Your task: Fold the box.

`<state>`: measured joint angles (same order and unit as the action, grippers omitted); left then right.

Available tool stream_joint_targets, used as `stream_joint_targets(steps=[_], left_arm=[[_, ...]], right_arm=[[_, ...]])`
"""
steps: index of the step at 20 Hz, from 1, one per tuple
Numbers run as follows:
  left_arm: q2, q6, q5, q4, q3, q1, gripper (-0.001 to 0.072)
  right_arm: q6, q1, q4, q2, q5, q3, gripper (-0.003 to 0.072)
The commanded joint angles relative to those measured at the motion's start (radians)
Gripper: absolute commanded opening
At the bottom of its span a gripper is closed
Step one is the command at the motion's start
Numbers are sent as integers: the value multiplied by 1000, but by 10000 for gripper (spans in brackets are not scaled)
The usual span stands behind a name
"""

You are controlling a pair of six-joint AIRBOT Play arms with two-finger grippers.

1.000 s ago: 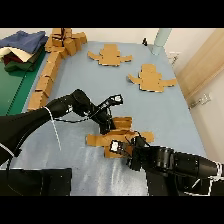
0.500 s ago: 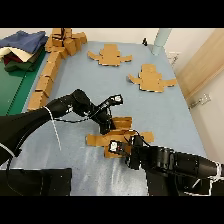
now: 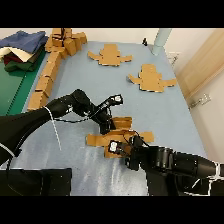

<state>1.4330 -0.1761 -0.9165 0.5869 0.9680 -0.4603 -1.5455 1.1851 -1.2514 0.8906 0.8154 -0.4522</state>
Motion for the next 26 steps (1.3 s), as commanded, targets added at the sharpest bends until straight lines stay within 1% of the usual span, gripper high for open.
stream_joint_targets(steps=[1,5,9,11,15,19,22,26], left_arm=[[1,0,0,0,0,0,14],[1,0,0,0,0,0,14],[0,0,0,0,0,0,14],[1,0,0,0,0,0,14],[1,0,0,0,0,0,14],[0,0,0,0,0,0,14],[1,0,0,0,0,0,14],[1,0,0,0,0,-1,14]], right_arm=[[0,0,15,17,-1,1,697],[1,0,40,16,1,-2,697],[26,0,50,-10,59,-45,696],[71,0,103,-26,58,-48,696],[227,-4,252,-30,55,-48,696],[230,-4,257,-28,40,-47,697],[240,-8,253,-1,4,-47,697],[240,-8,190,28,13,-47,696]])
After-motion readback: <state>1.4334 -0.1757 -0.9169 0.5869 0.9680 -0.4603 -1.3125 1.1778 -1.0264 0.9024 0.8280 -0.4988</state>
